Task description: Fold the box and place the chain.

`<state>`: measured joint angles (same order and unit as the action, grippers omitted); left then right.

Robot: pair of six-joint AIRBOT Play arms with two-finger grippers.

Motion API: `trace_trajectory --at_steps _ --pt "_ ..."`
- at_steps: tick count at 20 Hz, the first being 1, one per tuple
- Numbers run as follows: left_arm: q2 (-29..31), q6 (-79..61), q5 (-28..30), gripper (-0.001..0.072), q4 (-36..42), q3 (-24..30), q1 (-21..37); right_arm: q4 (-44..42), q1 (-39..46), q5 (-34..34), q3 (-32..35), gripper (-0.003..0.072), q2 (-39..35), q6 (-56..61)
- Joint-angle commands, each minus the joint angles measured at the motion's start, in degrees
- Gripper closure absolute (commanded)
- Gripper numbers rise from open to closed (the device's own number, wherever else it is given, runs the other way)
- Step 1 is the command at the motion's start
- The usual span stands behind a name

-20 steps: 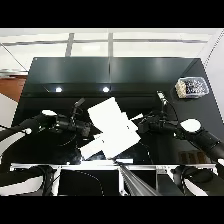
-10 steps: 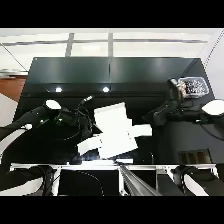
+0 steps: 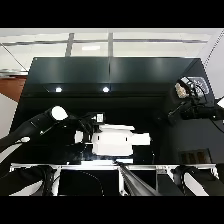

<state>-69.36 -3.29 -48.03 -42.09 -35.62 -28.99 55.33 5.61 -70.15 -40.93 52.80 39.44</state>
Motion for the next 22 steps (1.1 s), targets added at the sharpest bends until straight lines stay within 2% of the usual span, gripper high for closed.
trace_trajectory --at_steps 1,6,10,14,18,22 --pt "-3.0 -2.5 2.4 0.0683 4.0 0.8 0.0 1.1 -3.7 1.4 1.0 -0.0025 0.0 -1.8" --pt "-3.9 -2.3 2.4 0.0683 4.6 1.1 0.0 -1.3 -14.4 7.5 6.6 -0.0032 0.0 -6.4" --pt "-4.0 -2.3 2.4 0.0683 3.1 1.1 0.0 -1.3 -21.3 8.3 9.7 -0.0031 0.1 -12.4" --pt "-4.3 -2.3 2.4 0.0683 3.1 1.1 0.0 -1.4 -26.9 14.0 14.2 -0.0031 0.1 -17.1" --pt "-4.3 -2.3 2.4 0.0683 3.1 1.1 0.0 -1.5 -32.2 14.7 17.0 -0.0030 0.1 -20.1" --pt "-4.3 -2.3 2.4 0.0683 3.1 1.1 0.0 -1.5 -37.5 18.3 18.8 -0.0030 0.2 -22.9"
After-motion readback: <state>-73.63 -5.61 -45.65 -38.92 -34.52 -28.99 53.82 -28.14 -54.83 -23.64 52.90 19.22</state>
